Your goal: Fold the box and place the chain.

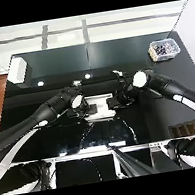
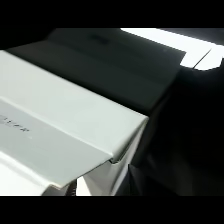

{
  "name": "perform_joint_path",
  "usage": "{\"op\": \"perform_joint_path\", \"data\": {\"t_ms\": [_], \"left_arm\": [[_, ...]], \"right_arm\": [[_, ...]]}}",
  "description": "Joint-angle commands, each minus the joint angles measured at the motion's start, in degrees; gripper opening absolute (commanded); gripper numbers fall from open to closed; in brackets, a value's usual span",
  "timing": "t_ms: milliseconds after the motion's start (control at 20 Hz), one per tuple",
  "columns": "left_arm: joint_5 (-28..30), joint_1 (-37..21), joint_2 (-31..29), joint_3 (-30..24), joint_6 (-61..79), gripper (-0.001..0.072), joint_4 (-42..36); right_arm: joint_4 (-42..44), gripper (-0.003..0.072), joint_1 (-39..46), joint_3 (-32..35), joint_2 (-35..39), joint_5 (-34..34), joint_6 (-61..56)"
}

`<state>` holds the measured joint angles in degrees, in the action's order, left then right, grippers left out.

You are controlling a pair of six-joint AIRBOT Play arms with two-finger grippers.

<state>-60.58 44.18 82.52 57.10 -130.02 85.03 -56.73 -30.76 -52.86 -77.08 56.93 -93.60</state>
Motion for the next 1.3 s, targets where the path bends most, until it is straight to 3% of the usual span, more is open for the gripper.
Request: {"op": "perform_joint_path", "data": {"t_ms": [0, 450, 800, 1250], "left_arm": [[0.1, 0.0, 0.0, 0.0, -0.1, 0.0029, 0.0], [0.1, 0.0, 0.0, 0.0, -0.1, 0.0029, 0.0], [0.1, 0.0, 0.0, 0.0, -0.1, 0.0029, 0.0], [0.1, 0.0, 0.0, 0.0, -0.1, 0.003, 0.0]], "right_arm": [[-9.0, 0.034, -3.0, -1.8, 0.0, 1.3, -9.3], [-17.6, 0.0303, -6.9, -4.2, -0.1, 2.3, -21.1], [-28.8, 0.0303, -12.9, -9.1, -5.1, 10.5, -29.6], [-29.0, 0.0302, -14.1, -10.0, -7.9, 10.5, -33.6]]}}
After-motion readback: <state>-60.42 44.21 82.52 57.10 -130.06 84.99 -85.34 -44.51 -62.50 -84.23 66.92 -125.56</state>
